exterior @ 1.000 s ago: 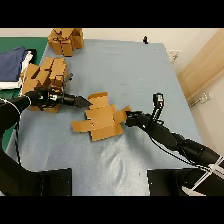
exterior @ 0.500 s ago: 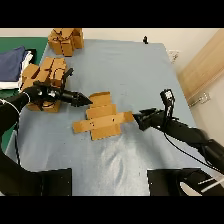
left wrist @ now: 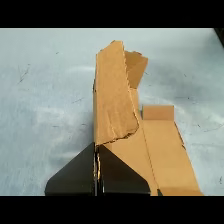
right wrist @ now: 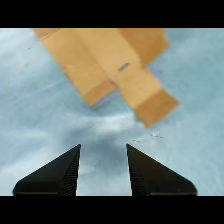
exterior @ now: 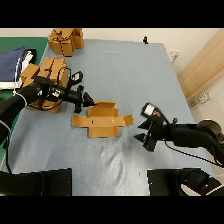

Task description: Fold the box.

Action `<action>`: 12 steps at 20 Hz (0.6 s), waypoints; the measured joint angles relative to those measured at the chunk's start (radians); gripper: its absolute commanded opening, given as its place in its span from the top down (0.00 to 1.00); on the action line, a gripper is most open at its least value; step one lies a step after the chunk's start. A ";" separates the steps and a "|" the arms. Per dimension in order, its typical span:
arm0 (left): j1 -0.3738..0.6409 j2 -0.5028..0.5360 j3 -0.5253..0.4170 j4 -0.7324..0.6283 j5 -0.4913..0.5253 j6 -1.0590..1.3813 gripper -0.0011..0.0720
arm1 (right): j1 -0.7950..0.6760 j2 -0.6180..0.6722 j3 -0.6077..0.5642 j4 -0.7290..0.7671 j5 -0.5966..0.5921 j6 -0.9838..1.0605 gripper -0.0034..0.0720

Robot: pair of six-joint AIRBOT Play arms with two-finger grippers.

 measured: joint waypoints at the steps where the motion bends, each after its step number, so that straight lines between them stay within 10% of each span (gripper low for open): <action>1: -0.003 0.014 -0.025 -0.013 0.011 0.032 0.98 | 0.053 -0.019 0.004 -0.027 -0.005 0.006 0.37; 12: -0.014 0.051 -0.127 -0.067 0.030 0.146 0.98 | 0.544 -0.354 0.016 -0.752 0.171 0.513 0.37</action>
